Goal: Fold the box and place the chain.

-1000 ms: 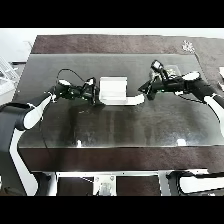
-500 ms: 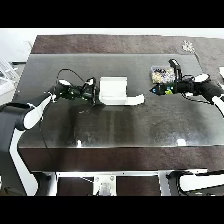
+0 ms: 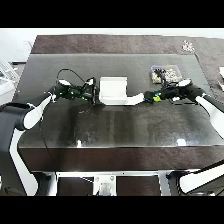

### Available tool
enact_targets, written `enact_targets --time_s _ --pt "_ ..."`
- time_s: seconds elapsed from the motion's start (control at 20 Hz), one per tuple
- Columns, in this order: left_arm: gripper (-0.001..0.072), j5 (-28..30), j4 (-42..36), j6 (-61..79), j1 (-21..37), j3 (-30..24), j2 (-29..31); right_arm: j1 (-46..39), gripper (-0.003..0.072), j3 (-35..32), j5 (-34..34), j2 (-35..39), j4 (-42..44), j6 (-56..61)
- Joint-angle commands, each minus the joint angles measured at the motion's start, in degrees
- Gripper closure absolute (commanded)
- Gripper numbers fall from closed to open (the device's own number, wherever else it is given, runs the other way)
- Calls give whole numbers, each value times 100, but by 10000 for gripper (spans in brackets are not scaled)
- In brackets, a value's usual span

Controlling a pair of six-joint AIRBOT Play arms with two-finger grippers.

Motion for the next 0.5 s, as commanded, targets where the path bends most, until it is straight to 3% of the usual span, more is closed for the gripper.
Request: enact_targets --time_s 0.0,0.45 --pt "179 -4 0 0 4 -2 0 363 669 142 17 -157 317 50" --pt "179 -4 0 0 4 -2 0 870 668 1023 337 -127 232 393"
